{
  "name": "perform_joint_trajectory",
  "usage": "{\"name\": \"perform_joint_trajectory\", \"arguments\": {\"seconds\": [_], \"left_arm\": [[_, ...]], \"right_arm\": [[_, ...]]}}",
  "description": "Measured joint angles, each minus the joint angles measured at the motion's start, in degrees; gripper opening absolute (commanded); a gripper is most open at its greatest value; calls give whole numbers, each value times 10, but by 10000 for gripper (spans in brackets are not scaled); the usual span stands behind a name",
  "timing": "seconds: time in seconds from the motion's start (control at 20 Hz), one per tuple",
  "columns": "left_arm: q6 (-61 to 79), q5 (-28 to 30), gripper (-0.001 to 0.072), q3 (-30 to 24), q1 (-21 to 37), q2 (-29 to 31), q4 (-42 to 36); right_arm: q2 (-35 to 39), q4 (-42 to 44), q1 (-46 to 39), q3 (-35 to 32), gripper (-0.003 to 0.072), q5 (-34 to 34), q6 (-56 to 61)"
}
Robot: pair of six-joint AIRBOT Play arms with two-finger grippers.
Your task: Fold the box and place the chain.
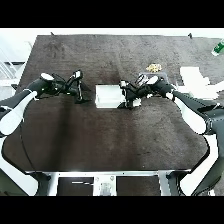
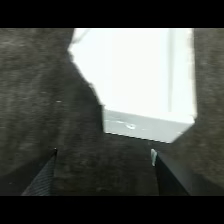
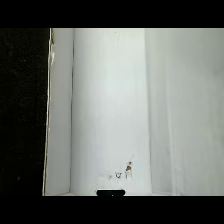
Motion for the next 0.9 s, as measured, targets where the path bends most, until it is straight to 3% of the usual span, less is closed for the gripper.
{"name": "perform_joint_trajectory", "arguments": {"seconds": [0.3,0.4,0.6,0.65,0.7,0.9], "left_arm": [[-19,-8,720,1,0,-3,-11],[-18,-11,632,10,0,-11,-11],[-26,-35,634,40,0,-42,-9],[-27,-43,653,45,0,-47,-8],[-27,-50,720,48,0,-51,-6],[-11,-77,720,55,0,-59,-1]], "right_arm": [[0,0,0,0,515,0,0],[0,0,0,0,515,0,0],[0,0,0,0,515,0,0],[0,0,0,0,515,0,0],[0,0,0,0,515,0,0],[0,0,0,0,515,0,0]]}}
